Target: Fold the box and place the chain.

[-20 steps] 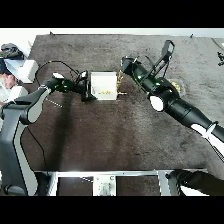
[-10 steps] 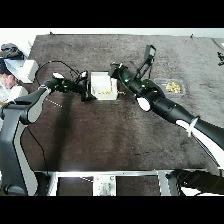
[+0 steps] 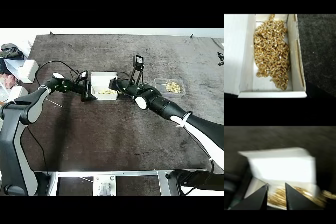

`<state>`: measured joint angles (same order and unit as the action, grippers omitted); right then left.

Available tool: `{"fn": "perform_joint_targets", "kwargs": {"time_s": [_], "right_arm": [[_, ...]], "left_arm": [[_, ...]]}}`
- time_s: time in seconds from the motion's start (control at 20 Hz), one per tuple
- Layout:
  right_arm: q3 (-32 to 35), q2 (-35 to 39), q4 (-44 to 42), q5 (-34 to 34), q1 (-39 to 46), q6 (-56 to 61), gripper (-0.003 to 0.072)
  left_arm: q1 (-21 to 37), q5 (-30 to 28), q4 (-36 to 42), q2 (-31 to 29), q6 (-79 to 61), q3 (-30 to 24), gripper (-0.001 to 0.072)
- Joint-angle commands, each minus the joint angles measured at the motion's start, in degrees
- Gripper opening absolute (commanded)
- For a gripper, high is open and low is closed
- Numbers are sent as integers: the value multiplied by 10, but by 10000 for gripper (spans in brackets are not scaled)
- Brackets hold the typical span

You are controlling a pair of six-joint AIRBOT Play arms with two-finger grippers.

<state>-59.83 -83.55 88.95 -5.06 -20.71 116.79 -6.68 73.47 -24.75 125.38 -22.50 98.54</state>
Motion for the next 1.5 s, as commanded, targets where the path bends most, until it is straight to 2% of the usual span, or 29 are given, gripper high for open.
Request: {"fn": "perform_joint_targets", "kwargs": {"time_s": [0.0, 0.1, 0.2, 0.35, 0.4, 0.6, 0.7, 1.1, 1.15, 1.25, 1.3, 1.45], "right_arm": [[-1, 1, -2, -126, 51, -109, 274], [-5, -5, -68, -139, 96, -224, 274], [-41, -29, -193, -188, 138, -396, 274], [-139, -104, -376, -341, 183, -659, 273], [-170, -130, -402, -383, 188, -717, 274], [-252, -208, -389, -448, 176, -781, 275], [-271, -234, -354, -450, 169, -782, 275], [-281, -256, -290, -457, 166, -782, 273], [-281, -256, -275, -457, 166, -782, 251], [-281, -256, -259, -461, 166, -784, 46], [-281, -251, -262, -474, 166, -805, -12], [-281, -209, -293, -499, 162, -841, -12]], "left_arm": [[0, 0, 0, 0, 0, 0, 227], [0, 0, 0, 0, 0, 0, 227], [0, 0, 0, 0, 0, 0, 227], [0, 0, 0, 0, 0, 0, 227], [0, 0, 0, 0, 0, 0, 227], [0, 0, 0, 0, 0, 0, 227], [0, 0, 0, 0, 0, 0, 227], [0, 0, 0, 0, 0, 0, 227], [0, 0, 0, 0, 0, 0, 226], [0, 0, 0, 0, 0, 0, 227], [0, 0, 0, 0, 0, 0, 226], [0, 0, 0, 0, 0, 0, 226]]}}
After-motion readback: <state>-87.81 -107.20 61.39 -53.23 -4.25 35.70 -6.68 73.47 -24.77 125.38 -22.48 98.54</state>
